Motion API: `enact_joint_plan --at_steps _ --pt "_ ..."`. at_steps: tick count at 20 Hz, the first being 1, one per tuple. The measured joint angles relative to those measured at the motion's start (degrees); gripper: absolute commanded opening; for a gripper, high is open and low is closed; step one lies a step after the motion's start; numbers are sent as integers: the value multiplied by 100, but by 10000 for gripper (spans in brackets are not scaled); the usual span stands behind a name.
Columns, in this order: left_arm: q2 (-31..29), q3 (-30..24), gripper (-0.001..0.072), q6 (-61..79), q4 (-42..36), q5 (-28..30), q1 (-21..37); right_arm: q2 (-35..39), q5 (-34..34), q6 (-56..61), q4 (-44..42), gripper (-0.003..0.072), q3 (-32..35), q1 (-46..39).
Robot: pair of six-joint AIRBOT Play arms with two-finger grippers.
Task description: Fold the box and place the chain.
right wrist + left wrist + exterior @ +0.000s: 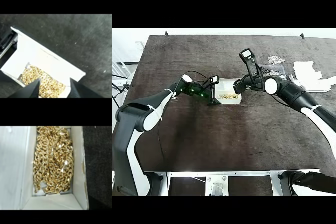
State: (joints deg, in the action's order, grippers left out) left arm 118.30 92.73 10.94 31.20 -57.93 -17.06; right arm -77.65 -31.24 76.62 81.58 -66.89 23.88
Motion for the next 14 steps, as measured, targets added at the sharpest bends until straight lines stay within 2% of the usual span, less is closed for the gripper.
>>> enact_joint_plan --at_steps 2,6,10,12,14 --pt "0 0 401 0 -2 0 0 186 2 -229 -7 487 -17 -107" --pt "0 0 401 0 0 0 0 387 168 -931 -306 502 -138 -662" --pt "0 0 401 0 0 -2 0 282 52 -2824 -2221 499 -334 -1493" --pt "0 0 401 0 -2 0 0 57 -369 -3731 -3202 499 -525 -1882" --pt "0 0 401 0 0 0 0 -262 -872 -4371 -3814 499 -763 -2175"
